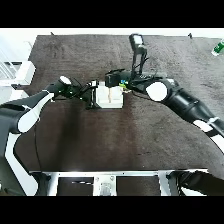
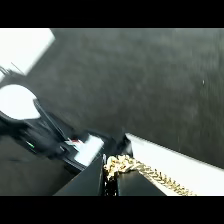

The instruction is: Fold the box and place the chain.

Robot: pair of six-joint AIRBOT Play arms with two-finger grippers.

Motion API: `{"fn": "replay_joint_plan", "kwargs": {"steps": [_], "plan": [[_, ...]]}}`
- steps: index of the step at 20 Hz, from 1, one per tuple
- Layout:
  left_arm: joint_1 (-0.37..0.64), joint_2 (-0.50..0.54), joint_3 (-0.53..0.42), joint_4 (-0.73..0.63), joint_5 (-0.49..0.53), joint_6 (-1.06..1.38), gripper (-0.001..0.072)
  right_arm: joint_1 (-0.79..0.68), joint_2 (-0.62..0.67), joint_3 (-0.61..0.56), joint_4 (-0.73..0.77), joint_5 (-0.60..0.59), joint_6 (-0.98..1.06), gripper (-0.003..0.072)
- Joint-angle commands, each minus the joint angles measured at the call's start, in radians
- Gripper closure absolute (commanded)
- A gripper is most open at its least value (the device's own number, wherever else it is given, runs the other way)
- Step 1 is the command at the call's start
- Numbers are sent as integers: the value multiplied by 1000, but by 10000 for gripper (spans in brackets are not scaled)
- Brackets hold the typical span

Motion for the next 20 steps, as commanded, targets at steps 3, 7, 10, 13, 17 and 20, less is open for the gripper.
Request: {"fn": "replay_joint_plan", "kwargs": {"steps": [3,7,10,13,17,20], "plan": [[0,0,0,0,0,0,182,2,-141,-15,20,2,3,677],[0,0,0,0,0,1,182,2,-203,-15,19,13,3,637],[2,0,0,0,0,0,182,-7,-168,-15,4,54,1,312],[2,0,0,0,0,1,182,-51,-90,-23,-84,136,0,311],[2,0,0,0,0,1,183,-233,-23,-128,-104,97,5,311],[2,0,0,0,1,1,182,-380,-58,-192,-66,39,62,310]]}}
